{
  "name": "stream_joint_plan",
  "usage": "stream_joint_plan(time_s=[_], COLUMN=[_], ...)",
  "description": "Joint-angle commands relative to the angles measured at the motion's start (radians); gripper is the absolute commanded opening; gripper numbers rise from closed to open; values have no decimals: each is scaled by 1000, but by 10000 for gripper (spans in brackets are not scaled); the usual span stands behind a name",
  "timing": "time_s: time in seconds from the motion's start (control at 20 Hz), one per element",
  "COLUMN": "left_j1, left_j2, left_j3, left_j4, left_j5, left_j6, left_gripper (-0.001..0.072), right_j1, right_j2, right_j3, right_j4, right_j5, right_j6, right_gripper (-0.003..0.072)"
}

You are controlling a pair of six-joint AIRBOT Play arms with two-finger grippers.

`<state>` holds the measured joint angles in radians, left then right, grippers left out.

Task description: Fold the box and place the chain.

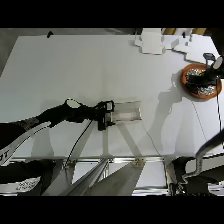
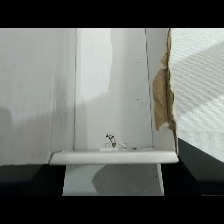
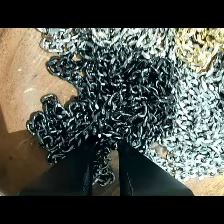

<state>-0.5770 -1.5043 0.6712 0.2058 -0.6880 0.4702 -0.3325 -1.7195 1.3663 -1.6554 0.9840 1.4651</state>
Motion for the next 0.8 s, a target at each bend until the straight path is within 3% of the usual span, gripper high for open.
stream_joint_plan(time_s=[0.0,0.05,0.4,0.75], left_j1=[0,0,0,0], left_j2=[0,0,0,0], left_j3=[0,0,0,0], left_j4=[0,0,0,0], left_j5=[0,0,0,0], left_j6=[0,0,0,0], left_gripper=[170,170,170,170], right_j1=[0,0,0,0], right_j2=[-2,-2,37,206], right_j3=[0,0,0,0], right_j4=[-22,-24,-29,-10], right_j5=[-11,-9,51,163], right_j6=[0,0,-25,-87], right_gripper=[109,18,19,19])
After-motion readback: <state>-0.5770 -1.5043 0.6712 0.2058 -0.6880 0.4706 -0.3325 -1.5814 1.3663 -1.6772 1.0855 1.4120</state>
